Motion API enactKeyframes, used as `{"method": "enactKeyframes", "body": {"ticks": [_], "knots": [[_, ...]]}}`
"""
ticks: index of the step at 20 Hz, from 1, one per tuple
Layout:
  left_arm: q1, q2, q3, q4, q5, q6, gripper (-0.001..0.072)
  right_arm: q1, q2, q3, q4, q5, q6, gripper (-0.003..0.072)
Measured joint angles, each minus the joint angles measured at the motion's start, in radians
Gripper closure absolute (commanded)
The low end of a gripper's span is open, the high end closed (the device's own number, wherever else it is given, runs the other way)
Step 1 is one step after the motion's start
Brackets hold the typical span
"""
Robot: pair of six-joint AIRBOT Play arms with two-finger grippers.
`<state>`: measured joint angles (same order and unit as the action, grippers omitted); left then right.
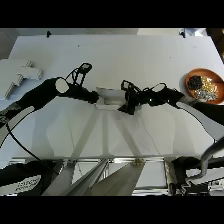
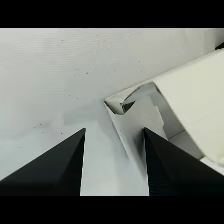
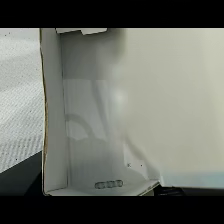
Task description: Fold the box and place the chain.
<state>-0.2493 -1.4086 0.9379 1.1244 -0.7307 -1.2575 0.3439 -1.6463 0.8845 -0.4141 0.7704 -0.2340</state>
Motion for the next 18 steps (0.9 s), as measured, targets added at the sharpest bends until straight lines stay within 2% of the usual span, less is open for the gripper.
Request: {"method": "enactKeyframes", "body": {"ticks": [8, 14, 18], "knots": [[-0.027, -0.040, 0.047, 0.060, -0.061, -0.125, 0.0315, 0.000, 0.000, 0.000, 0.000, 0.000, 0.000, 0.0349], [-0.064, -0.058, 0.094, 0.234, -0.139, -0.264, 0.0317, 0.000, 0.000, 0.000, 0.001, -0.003, 0.000, 0.0349], [-0.100, -0.085, 0.142, 0.291, -0.188, -0.324, 0.0317, 0.000, 0.000, 0.000, 0.000, -0.002, -0.001, 0.0349]]}}
